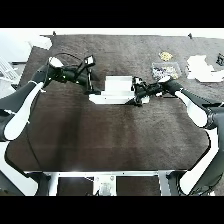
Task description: Fold the box and place the chain.
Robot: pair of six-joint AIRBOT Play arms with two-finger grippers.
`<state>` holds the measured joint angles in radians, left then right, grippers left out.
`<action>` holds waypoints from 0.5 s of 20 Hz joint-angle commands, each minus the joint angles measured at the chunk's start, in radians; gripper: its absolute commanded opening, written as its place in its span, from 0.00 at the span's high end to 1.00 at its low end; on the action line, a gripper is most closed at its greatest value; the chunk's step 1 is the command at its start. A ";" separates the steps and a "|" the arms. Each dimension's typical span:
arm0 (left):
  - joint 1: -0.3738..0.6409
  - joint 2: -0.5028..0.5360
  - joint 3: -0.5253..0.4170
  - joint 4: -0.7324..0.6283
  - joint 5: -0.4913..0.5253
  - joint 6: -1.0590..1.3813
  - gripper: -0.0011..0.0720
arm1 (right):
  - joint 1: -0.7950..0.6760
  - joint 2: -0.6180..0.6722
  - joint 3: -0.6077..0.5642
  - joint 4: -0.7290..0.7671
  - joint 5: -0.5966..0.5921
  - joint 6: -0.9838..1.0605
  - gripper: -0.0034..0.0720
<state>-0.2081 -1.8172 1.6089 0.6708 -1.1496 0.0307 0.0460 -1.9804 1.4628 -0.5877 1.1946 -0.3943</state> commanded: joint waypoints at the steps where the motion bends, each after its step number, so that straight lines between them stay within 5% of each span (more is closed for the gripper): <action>1: -0.035 0.003 0.008 0.207 -0.011 -0.058 0.06 | 0.001 0.000 0.000 0.000 0.000 0.001 0.20; 10: -0.070 -0.056 0.008 0.208 0.072 -0.012 0.06 | 0.001 0.000 0.000 0.000 0.000 0.001 0.20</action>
<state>-0.2756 -1.8515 1.6157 0.8692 -1.0912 0.0067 0.0460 -1.9804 1.4628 -0.5877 1.1946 -0.3939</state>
